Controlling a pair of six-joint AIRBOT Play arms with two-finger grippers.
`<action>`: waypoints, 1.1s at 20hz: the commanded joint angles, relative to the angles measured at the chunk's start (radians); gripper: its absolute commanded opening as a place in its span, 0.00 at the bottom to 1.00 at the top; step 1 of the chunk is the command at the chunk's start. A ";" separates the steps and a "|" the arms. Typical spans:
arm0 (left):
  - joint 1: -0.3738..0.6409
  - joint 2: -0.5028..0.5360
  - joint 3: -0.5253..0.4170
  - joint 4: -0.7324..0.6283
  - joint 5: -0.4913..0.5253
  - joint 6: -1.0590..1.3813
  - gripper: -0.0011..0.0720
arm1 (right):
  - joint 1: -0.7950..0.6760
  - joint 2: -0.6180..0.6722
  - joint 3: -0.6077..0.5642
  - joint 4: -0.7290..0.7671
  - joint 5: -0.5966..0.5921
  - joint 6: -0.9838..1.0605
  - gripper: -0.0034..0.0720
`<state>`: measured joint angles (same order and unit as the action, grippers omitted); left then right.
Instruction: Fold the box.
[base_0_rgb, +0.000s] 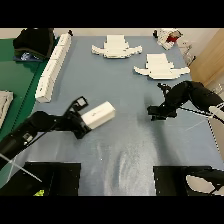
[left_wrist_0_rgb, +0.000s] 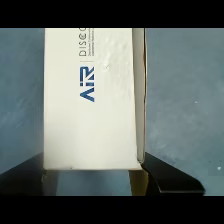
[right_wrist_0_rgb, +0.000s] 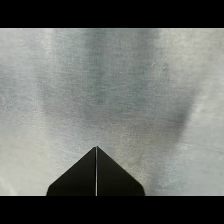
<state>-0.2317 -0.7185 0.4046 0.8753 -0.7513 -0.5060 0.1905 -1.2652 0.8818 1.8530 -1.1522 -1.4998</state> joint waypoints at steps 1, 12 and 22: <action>0.270 0.170 0.000 0.207 -0.201 -0.291 0.71 | -0.002 -0.004 0.001 0.002 0.000 0.000 0.05; 0.837 0.121 0.001 0.228 -0.201 -0.178 0.71 | -0.002 -0.004 0.001 0.002 0.000 0.000 0.05; 0.938 -0.088 0.060 0.223 -0.042 -0.069 0.71 | -0.002 -0.004 0.001 0.002 0.000 0.000 0.05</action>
<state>0.6945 -0.7395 0.4332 1.1004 -0.8345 -0.6010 0.1890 -1.2686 0.8818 1.8549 -1.1526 -1.5002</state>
